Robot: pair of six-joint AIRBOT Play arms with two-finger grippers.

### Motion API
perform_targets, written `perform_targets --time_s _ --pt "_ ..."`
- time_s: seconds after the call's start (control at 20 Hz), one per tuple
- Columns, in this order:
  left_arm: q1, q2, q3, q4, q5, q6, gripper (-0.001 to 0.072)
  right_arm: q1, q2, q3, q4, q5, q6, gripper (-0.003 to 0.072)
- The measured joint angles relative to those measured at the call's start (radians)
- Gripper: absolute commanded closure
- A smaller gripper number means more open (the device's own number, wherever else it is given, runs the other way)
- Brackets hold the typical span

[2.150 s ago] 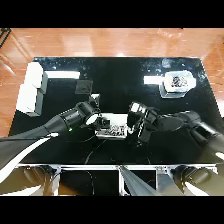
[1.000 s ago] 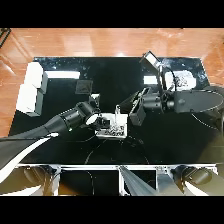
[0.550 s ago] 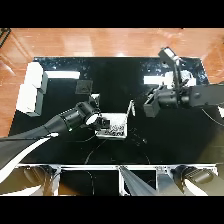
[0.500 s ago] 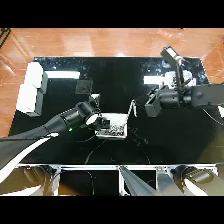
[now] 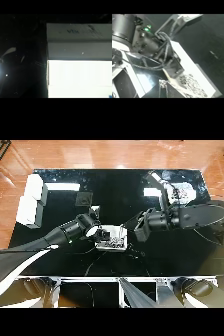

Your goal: Fold the box and place the chain.

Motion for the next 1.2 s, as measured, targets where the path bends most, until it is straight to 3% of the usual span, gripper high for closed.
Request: perform_targets --time_s 0.05,0.1,0.15,0.35,0.5,0.55,0.65,0.7,0.9,1.1,1.15,1.2 --pt "0.0 0.0 0.0 -0.001 0.0 0.0 0.069 0.011 -0.007 -0.002 0.0 0.007 0.001 0.0596" --pt "0.0 0.0 0.0 -0.001 0.0 0.0 0.0689 0.019 -0.012 -0.004 -0.003 0.016 0.005 0.0266" --pt "0.0 0.0 0.0 -0.002 0.001 0.0 0.0689 0.024 -0.016 -0.005 -0.008 0.021 0.02 0.0089" --pt "0.0 0.0 0.0 -0.002 0.008 0.0 0.069 0.014 -0.021 -0.008 -0.065 0.0 0.092 0.009" --pt "0.001 0.0 0.0 -0.003 0.012 -0.017 0.069 -0.076 -0.003 -0.008 -0.094 -0.074 0.117 0.009" --pt "0.001 0.0 0.0 -0.003 0.013 -0.026 0.064 -0.116 0.008 -0.008 -0.101 -0.101 0.122 0.009" --pt "0.001 -0.001 0.005 -0.003 0.027 -0.036 0.0174 -0.204 0.032 -0.008 -0.124 -0.164 0.129 0.0089" --pt "0.001 0.0 0.011 -0.003 0.029 -0.037 0.0086 -0.248 0.04 -0.008 -0.136 -0.199 0.132 0.0089" --pt "0.0 0.018 0.052 -0.004 -0.031 0.009 0.0088 -0.347 0.055 -0.008 -0.178 -0.255 0.136 0.009" --pt "0.0 0.122 0.08 -0.003 -0.149 0.191 0.0088 -0.377 0.06 -0.008 -0.194 -0.198 0.137 0.0083" --pt "0.0 0.163 0.08 0.002 -0.19 0.241 0.0088 -0.38 0.06 -0.008 -0.196 -0.181 0.137 -0.0025" --pt "0.001 0.215 0.074 0.016 -0.229 0.287 0.0088 -0.381 0.06 -0.008 -0.198 -0.159 0.138 -0.0025"
